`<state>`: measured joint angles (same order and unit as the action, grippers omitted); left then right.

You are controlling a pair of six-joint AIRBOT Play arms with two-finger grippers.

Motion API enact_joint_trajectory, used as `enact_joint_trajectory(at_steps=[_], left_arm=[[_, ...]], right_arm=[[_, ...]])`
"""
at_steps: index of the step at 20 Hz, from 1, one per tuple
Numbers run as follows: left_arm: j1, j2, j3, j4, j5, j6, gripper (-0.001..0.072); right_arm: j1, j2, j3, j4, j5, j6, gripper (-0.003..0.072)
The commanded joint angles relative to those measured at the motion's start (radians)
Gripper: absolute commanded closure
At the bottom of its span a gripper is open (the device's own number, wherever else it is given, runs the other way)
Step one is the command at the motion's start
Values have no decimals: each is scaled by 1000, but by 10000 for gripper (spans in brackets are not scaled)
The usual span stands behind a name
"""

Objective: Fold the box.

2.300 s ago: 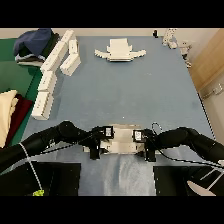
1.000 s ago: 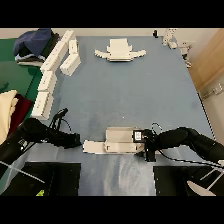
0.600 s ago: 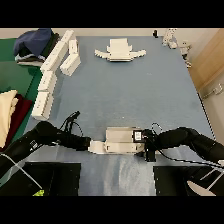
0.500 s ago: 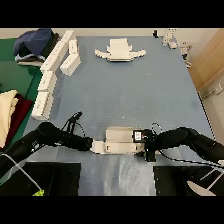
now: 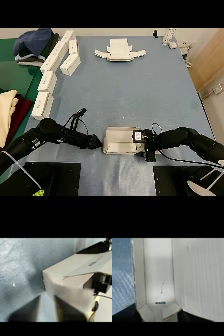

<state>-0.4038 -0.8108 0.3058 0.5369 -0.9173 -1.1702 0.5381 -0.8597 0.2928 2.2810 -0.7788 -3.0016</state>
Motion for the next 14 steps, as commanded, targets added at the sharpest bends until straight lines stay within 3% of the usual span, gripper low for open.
enact_joint_trajectory(at_steps=[1, 2, 6, 10, 14], left_arm=[[-2, 0, 9, -18, -18, 3, 317], [-2, 0, 9, -18, -14, 3, 356], [-2, 0, 9, -22, 42, 1, 357], [-8, 0, 16, -84, 16, -6, 357], [-149, 0, 69, 61, 114, -236, 358]], right_arm=[[0, 1, 1, 0, 0, 0, 117], [0, 1, 1, 0, 0, 0, 117], [0, 1, 1, 0, 0, 0, 117], [0, 1, 1, 0, 0, 0, 117], [0, 1, 1, 0, 0, 0, 117]])
